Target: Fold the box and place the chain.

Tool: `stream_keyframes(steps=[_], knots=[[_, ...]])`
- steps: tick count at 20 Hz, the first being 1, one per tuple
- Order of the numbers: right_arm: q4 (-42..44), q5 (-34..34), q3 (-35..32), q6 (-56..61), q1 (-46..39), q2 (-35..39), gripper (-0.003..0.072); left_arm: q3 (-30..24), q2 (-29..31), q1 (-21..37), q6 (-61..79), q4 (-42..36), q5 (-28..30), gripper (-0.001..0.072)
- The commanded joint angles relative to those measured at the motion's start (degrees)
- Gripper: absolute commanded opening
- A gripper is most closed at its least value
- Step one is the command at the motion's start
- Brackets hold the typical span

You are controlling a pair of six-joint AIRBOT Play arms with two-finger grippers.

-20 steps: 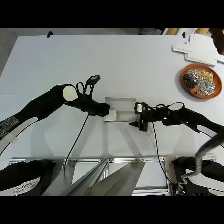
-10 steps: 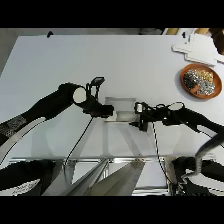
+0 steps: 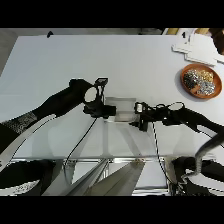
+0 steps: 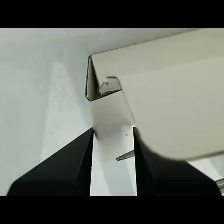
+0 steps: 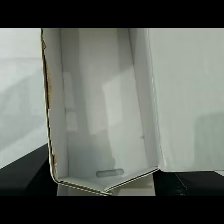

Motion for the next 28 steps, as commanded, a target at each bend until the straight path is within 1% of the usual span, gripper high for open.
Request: stream_keyframes(steps=[1, 6, 10, 14, 17, 19, 24, 28], knots=[[0.0, 0.0, 0.0, 0.0, 0.0, 0.0, 0.0298, 3.1, -2.3, -1.7, -5.7, 2.0, -1.3, 0.0272], [0.0, 0.0, 0.0, 0.0, 0.0, 0.0, 0.0298, 4.4, -5.7, -3.3, -8.1, 2.4, -2.4, 0.0271], [0.0, 0.0, 0.0, 0.0, 0.0, 0.0, 0.0298, 4.7, -6.2, -3.3, -10.8, 6.0, -3.7, 0.0270], [0.0, 0.0, 0.0, 0.0, 0.0, 0.0, 0.0298, 5.1, -6.7, -3.1, -12.5, 9.8, -6.6, 0.0269], [0.0, 0.0, 0.0, 0.0, 0.0, 0.0, 0.0298, 10.4, -10.6, -3.1, -11.2, 9.7, -12.5, 0.0270], [0.0, 0.0, 0.0, 0.0, 0.0, 0.0, 0.0298, 13.1, -12.5, -3.1, -11.2, 9.6, -13.9, 0.0270], [0.0, 0.0, 0.0, 0.0, 0.0, 0.0, 0.0298, 12.9, -12.6, -3.0, -14.2, 7.8, -10.7, 0.0270], [0.0, 0.0, 0.0, 0.0, 0.0, 0.0, 0.0298, 9.5, -11.5, -3.0, -12.3, 6.9, -8.4, 0.0270]])
